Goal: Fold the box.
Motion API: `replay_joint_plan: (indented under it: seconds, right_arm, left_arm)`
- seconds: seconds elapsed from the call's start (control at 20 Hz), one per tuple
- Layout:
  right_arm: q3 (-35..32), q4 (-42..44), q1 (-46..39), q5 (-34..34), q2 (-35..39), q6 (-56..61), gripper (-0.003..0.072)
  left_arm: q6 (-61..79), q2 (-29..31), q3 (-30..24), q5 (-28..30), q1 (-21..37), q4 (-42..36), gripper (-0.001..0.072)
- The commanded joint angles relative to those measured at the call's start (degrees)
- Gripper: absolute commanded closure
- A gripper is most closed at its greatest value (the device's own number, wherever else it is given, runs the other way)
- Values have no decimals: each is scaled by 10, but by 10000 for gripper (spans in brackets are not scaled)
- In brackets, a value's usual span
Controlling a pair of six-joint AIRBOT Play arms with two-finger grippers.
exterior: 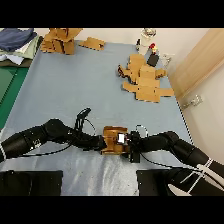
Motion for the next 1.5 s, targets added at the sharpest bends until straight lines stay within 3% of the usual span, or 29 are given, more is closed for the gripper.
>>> replay_joint_plan:
  seconds: [0.0,0.2,0.4,0.6,0.85,1.0,1.45]
  right_arm:
    - [0,0,0,0,0,0,182]
    - [0,0,0,0,0,0,181]
    - [0,0,0,0,0,0,181]
    - [0,0,0,0,0,0,182]
    - [0,0,0,0,0,0,181]
    - [0,0,0,0,0,0,182]
    - [0,0,0,0,0,0,181]
  left_arm:
    - [-82,0,20,19,-34,94,281]
    - [-227,0,43,17,-74,233,281]
    - [-291,-13,70,15,-102,289,281]
    - [-317,-59,117,-24,-121,317,282]
    - [-456,-84,158,-80,-144,448,282]
    - [-466,-84,169,-108,-145,457,283]
    - [-515,-108,198,-116,-156,477,283]
